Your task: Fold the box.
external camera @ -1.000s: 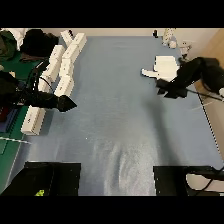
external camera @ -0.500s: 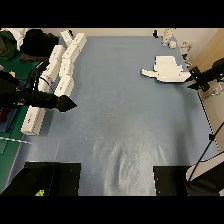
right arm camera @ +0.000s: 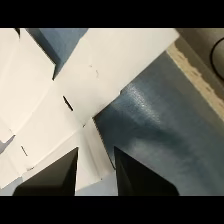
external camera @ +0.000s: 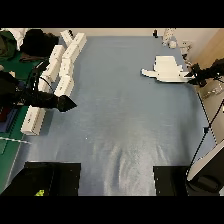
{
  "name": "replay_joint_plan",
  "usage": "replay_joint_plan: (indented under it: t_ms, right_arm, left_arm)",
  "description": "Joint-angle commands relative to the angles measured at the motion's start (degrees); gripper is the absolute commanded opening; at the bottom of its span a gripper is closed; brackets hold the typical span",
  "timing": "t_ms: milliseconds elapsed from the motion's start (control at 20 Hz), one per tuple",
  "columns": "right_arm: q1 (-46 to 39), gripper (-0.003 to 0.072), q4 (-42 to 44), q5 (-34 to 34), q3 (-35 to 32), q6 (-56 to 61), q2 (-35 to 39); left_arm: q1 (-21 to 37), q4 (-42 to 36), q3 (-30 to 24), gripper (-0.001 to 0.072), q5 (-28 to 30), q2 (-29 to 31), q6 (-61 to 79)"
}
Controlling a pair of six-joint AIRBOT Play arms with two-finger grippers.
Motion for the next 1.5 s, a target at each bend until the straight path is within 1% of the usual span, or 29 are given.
replay_joint_plan:
  t_ms: [0,50,100,150,200,300,450,550,700,800,1000,1100,1300,1450]
  right_arm:
    - [-0.09,0.0260,6.16,-0.44,1.84,-4.46,-1.77]
    - [-0.09,0.0260,8.33,-0.94,1.84,-5.92,-1.66]
    - [-0.09,0.0194,10.29,-2.21,1.95,-6.73,-1.62]
    - [-0.07,0.0059,12.24,-4.02,1.95,-7.87,-1.55]
    - [0.04,0.0005,13.73,-5.86,1.95,-8.81,-1.55]
    - [0.52,0.0003,15.43,-9.25,1.92,-10.82,-1.29]
    - [2.86,0.0001,14.97,-14.14,1.68,-12.09,0.63]
    - [5.14,0.0000,14.16,-16.81,-0.20,-12.85,2.99]
    - [8.92,0.0000,13.40,-19.32,-4.85,-12.85,7.21]
    - [11.72,-0.0001,10.93,-18.82,-10.75,-12.68,12.13]
    - [14.80,-0.0001,10.27,-16.74,-26.36,-12.22,24.44]
    - [15.47,-0.0002,10.16,-16.44,-36.57,-12.26,31.71]
    - [15.52,-0.0001,10.05,-13.27,-60.02,-13.53,47.98]
    - [15.54,-0.0001,10.01,-12.48,-73.77,-14.95,57.05]
  left_arm:
    - [0.00,0.02,-0.02,0.0688,0.00,0.04,0.02]
    - [0.00,0.02,-0.02,0.0687,0.00,0.04,0.02]
    - [0.00,0.02,-0.02,0.0688,0.00,0.04,0.02]
    - [0.00,0.02,-0.02,0.0687,0.00,0.04,0.02]
    - [0.00,0.02,-0.02,0.0688,0.00,0.04,0.02]
    - [0.00,0.02,-0.02,0.0688,0.00,0.04,0.02]
    - [0.00,0.02,-0.02,0.0687,0.00,0.04,0.02]
    - [0.00,0.02,-0.02,0.0687,0.00,0.04,0.02]
    - [0.00,0.02,-0.02,0.0687,0.00,0.04,0.02]
    - [0.00,0.02,-0.02,0.0688,0.00,0.04,0.02]
    - [0.00,0.02,-0.02,0.0688,0.00,0.04,0.04]
    - [0.00,0.02,-0.02,0.0687,0.00,0.04,0.02]
    - [0.00,0.02,-0.02,0.0687,0.00,0.04,0.02]
    - [0.00,0.02,-0.02,0.0687,0.00,0.04,0.02]
